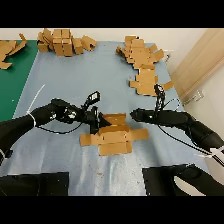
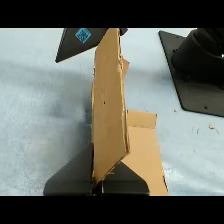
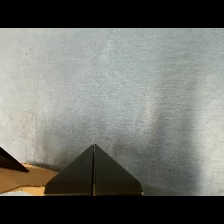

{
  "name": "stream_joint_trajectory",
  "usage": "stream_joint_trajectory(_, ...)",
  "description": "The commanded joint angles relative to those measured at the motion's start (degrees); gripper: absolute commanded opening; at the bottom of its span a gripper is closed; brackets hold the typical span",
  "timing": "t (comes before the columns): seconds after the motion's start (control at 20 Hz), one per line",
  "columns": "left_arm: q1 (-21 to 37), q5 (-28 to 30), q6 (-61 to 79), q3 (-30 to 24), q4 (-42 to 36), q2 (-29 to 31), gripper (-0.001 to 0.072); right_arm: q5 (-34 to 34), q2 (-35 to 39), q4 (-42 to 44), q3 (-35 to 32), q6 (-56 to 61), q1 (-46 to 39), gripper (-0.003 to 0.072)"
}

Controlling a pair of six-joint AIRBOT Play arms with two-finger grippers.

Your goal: Fold the box.

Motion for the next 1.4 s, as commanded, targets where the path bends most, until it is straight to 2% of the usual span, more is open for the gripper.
stream_joint_trajectory(0.0,-0.31,0.15,-0.61,0.07,2.60,-0.15,0.0013,0.04,0.00,0.02,-0.02,0.00,0.00,0.0006)
stream_joint_trajectory(0.4,-1.03,0.61,-6.27,0.02,8.83,-0.22,0.0013,0.00,0.00,0.02,-0.02,0.00,0.02,0.0006)
stream_joint_trajectory(1.35,-1.01,-3.52,-10.49,0.02,9.49,-0.17,0.0013,-1.16,0.00,-0.83,-0.02,-0.07,0.02,0.0006)
